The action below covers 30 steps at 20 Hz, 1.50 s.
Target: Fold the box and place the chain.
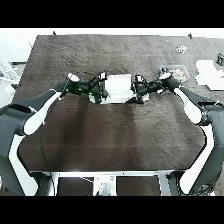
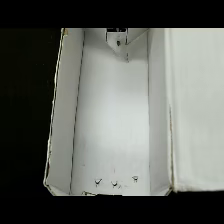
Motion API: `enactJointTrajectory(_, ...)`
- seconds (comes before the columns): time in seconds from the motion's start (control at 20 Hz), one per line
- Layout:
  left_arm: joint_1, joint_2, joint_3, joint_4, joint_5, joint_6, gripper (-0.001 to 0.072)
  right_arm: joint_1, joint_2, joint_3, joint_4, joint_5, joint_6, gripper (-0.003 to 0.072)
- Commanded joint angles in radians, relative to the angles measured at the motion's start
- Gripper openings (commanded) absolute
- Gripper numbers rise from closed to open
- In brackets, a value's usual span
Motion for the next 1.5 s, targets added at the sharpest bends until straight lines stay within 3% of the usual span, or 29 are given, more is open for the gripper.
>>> enactJointTrajectory(0.0, 0.04, 0.007, 0.0, 0.01, -0.057, 0.008, 0.0017, 0.0, 0.0, 0.0, -0.003, 0.001, -0.001, 0.0577)
enactJointTrajectory(0.3, 0.146, 0.09, 0.0, -0.015, -0.22, -0.027, 0.0013, 0.0, 0.0, 0.0, -0.003, 0.001, -0.001, 0.0577)
enactJointTrajectory(0.5, 0.176, 0.194, -0.019, 0.003, -0.27, -0.336, 0.0011, 0.0, 0.0, 0.0, -0.003, 0.001, -0.001, 0.0577)
enactJointTrajectory(0.75, 0.18, 0.447, -0.291, 0.051, 0.024, -0.769, 0.0014, 0.0, 0.0, 0.0, -0.003, 0.001, -0.001, 0.0577)
enactJointTrajectory(0.85, 0.18, 0.498, -0.377, 0.053, 0.057, -0.903, 0.0016, 0.0, 0.0, 0.0, -0.003, 0.001, -0.001, 0.0577)
enactJointTrajectory(1.2, 0.18, 0.5, -0.468, 0.09, 0.133, -1.086, 0.0017, 0.0, 0.0, 0.0, -0.003, 0.001, -0.001, 0.0577)
enactJointTrajectory(1.45, 0.192, 0.499, -0.483, 0.303, 0.18, -1.378, 0.0018, 0.0, 0.0, 0.0, -0.003, 0.001, -0.001, 0.0577)
